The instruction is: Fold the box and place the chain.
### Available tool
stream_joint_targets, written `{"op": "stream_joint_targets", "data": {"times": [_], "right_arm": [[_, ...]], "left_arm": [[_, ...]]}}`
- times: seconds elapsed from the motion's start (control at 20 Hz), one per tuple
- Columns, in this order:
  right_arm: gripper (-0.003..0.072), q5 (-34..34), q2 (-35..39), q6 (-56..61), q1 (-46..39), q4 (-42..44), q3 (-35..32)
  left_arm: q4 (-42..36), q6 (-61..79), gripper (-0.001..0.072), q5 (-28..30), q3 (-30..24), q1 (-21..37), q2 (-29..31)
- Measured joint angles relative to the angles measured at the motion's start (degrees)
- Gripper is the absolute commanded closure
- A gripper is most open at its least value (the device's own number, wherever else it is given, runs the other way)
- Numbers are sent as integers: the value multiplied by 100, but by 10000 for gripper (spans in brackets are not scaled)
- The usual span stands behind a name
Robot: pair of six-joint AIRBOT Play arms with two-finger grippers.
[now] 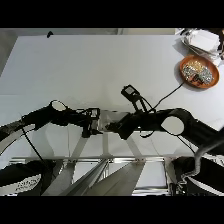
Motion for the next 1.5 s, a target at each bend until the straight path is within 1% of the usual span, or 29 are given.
{"op": "stream_joint_targets", "data": {"times": [0.05, 0.1, 0.15, 0.2, 0.45, 0.6, 0.75, 0.85, 1.0, 1.05, 1.15, 1.2, 1.25, 1.4, 1.5], "right_arm": [[669, 13, -153, 0, 0, -7, 0], [616, 26, -282, 0, 0, -15, 0], [539, 24, -402, 0, 0, -22, 0], [481, 15, -483, -2, 0, -26, 0], [490, -101, -608, 0, -2, 107, 4], [493, -11, -297, 9, -107, 116, 122], [495, 435, 275, 334, -540, -190, 367], [533, 874, 669, 691, -970, -664, 485], [528, 1602, 997, 1086, -1676, -1445, 566], [501, 1825, 1016, 1147, -1899, -1672, 579], [480, 2098, 896, 1241, -2293, -2083, 601], [434, 2194, 748, 1276, -2481, -2282, 608], [417, 2236, 566, 1300, -2649, -2422, 614], [411, 2269, -214, 1335, -3073, -2715, 723], [411, 2085, -743, 1340, -3226, -2835, 872]], "left_arm": [[0, 2, 437, 0, 0, 0, 0], [0, 0, 437, 0, 0, 0, -2], [-2, 2, 437, 0, 2, 0, 0], [-2, 2, 437, 0, 0, 0, 0], [-2, 0, 437, 0, 2, 0, -2], [-2, 0, 437, 0, 2, 0, 0], [-2, 2, 437, 0, 0, 0, 0], [0, 2, 437, 0, 0, 0, 0], [0, 2, 437, 0, 0, 0, 0], [0, 2, 437, 0, 0, 0, 0], [0, 2, 437, 0, 0, 0, 0], [0, 0, 437, 0, 0, 0, 0], [0, 2, 437, 0, 0, 0, 0], [-2, 2, 437, 0, 0, 0, 0], [0, 2, 437, 0, 2, 0, 0]]}}
